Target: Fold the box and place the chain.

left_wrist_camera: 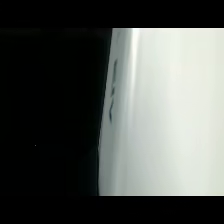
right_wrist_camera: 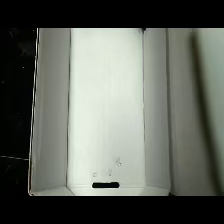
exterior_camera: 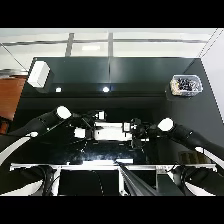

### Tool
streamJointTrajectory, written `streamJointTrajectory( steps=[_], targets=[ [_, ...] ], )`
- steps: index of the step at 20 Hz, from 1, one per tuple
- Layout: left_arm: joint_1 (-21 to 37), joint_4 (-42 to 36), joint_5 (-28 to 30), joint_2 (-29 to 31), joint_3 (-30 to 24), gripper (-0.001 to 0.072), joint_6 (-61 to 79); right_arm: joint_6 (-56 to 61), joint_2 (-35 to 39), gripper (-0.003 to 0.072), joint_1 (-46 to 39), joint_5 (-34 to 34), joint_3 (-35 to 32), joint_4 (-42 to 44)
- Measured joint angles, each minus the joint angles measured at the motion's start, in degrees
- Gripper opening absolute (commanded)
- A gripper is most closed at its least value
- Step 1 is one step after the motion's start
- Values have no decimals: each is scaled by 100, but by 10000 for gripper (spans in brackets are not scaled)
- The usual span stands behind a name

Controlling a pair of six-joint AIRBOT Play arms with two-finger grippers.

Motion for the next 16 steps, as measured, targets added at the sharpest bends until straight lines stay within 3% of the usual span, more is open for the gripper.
streamJointTrajectory(
  steps=[16],
  targets=[
    [0,2,4,-2,0,33,2,289,-9,710,76,-313,-2,-96]
  ],
)
